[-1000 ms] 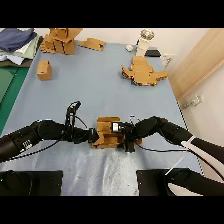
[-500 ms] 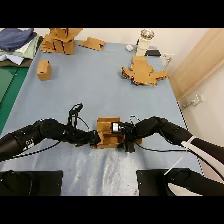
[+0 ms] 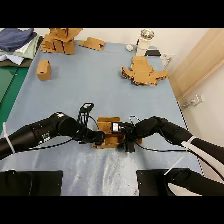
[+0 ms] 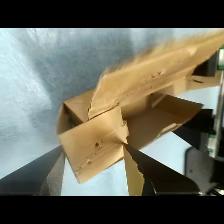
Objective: Fold the box.
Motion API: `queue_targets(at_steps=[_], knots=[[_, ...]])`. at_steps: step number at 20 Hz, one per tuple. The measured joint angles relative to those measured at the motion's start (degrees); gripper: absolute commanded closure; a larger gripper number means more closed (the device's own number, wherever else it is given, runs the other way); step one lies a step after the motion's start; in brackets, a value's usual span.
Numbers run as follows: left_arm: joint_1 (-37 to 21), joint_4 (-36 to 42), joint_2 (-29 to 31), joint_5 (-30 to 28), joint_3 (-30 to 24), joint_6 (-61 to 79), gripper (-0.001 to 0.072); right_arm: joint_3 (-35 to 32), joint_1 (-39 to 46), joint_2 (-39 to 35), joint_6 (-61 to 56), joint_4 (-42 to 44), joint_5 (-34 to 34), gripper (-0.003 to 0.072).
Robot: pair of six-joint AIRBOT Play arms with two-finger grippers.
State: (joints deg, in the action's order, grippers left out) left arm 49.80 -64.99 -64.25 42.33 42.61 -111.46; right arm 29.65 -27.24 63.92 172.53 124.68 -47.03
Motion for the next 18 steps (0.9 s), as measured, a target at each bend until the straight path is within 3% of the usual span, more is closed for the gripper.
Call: queue_targets(at_steps=[4, 11, 18], knots=[[1.95, -7.41, -1.81, 3.85, 3.96, -6.82, 0.0149, -0.02, 0.00, 0.00, 0.02, 0.02, 0.02, 0.0213], [5.03, -13.03, -5.86, 7.74, 7.93, -13.77, 0.0149, 0.00, 0.00, 0.00, 0.02, 0.02, -0.02, 0.0214], [8.33, -20.17, -11.37, 15.65, 13.99, -20.15, 0.0149, 0.00, 0.00, 0.00, 0.00, 0.02, 0.02, 0.0214]])
